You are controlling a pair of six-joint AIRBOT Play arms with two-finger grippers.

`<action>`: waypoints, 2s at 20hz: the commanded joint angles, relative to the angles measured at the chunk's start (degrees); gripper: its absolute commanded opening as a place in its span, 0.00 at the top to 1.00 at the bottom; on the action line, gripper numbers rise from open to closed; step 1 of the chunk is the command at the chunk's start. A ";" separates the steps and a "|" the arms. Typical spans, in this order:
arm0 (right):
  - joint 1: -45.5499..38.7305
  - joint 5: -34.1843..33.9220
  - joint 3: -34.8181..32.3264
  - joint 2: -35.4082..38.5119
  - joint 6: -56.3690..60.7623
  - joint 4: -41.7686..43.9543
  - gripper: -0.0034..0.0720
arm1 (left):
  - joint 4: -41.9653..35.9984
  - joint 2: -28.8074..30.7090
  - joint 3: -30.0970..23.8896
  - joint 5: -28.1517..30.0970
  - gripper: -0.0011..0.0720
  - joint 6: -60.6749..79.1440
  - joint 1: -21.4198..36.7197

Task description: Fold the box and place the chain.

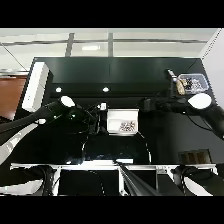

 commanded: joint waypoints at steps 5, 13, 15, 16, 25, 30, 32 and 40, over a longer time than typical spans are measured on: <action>4.02 18.05 6.99 -2.16 -41.44 -10.34 0.15 | 0.02 -0.04 0.07 0.07 0.59 0.02 -0.02; 9.49 14.32 2.21 -2.01 -44.35 -11.91 0.15 | 0.02 -0.04 0.07 0.07 0.59 0.02 -0.02; 10.93 11.67 2.23 -2.01 -46.86 -10.67 0.15 | 0.02 -0.04 0.07 0.07 0.59 0.02 -0.02; 10.95 11.13 2.23 -2.01 -48.02 -9.70 0.15 | 0.04 -0.04 0.07 0.04 0.59 0.02 -0.04; 10.95 12.72 2.23 -2.03 -45.27 -9.33 0.65 | 0.04 -0.04 0.07 0.04 0.58 0.02 -0.02; 10.95 13.00 2.21 -2.25 -44.76 -9.40 0.65 | 0.04 -0.04 0.07 0.04 0.58 0.02 -0.04; 10.95 12.90 2.21 -2.62 -44.63 -9.40 0.65 | 0.04 -0.04 0.07 0.04 0.58 0.02 -0.04; 10.95 12.46 2.21 -2.75 -44.61 -9.49 0.78 | 0.04 -0.04 0.07 0.02 0.58 0.02 -0.04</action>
